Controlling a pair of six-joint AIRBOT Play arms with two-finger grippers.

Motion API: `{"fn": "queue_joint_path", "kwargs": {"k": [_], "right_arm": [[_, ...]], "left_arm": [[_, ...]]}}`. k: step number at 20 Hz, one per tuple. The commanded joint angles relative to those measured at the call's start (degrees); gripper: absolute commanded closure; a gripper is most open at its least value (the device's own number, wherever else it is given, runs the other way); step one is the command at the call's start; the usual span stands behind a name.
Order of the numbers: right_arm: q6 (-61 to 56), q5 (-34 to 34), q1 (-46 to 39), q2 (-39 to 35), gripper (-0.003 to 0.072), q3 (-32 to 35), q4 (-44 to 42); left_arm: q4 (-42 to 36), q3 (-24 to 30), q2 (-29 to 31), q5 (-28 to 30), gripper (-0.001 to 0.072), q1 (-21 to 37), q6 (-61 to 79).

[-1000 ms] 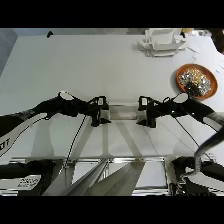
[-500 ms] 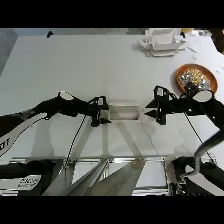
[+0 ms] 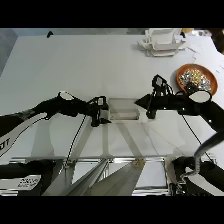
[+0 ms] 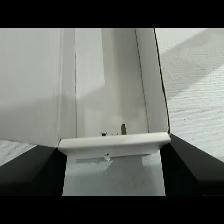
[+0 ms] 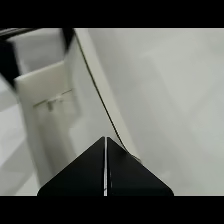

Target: Fold the box and place the chain.

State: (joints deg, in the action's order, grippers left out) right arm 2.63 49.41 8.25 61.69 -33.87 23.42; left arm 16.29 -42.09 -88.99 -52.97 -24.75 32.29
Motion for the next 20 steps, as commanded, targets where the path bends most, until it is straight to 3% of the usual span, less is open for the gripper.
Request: {"fn": "queue_joint_path", "kwargs": {"k": [1,6,10,17,20], "right_arm": [[-5.7,-11.5,1.1,3.0,0.0663,-0.1,-3.6],[-12.0,-10.0,1.0,9.9,0.0663,-0.1,3.6],[-13.2,-6.1,1.0,10.3,0.0663,-0.1,6.1],[-12.8,-3.7,1.0,-0.7,0.0663,-0.2,6.8],[-12.7,-2.8,1.0,-6.1,0.0663,-0.2,14.5]], "left_arm": [[0.0,0.0,0.0,0.0,0.0568,0.0,0.0],[0.0,0.0,0.0,0.0,0.0568,0.0,0.0],[0.0,0.0,0.0,0.0,0.0568,0.0,0.0],[0.0,0.0,0.0,0.0,0.0568,0.0,0.0],[0.0,0.0,0.0,0.0,0.0568,0.0,0.0]]}}
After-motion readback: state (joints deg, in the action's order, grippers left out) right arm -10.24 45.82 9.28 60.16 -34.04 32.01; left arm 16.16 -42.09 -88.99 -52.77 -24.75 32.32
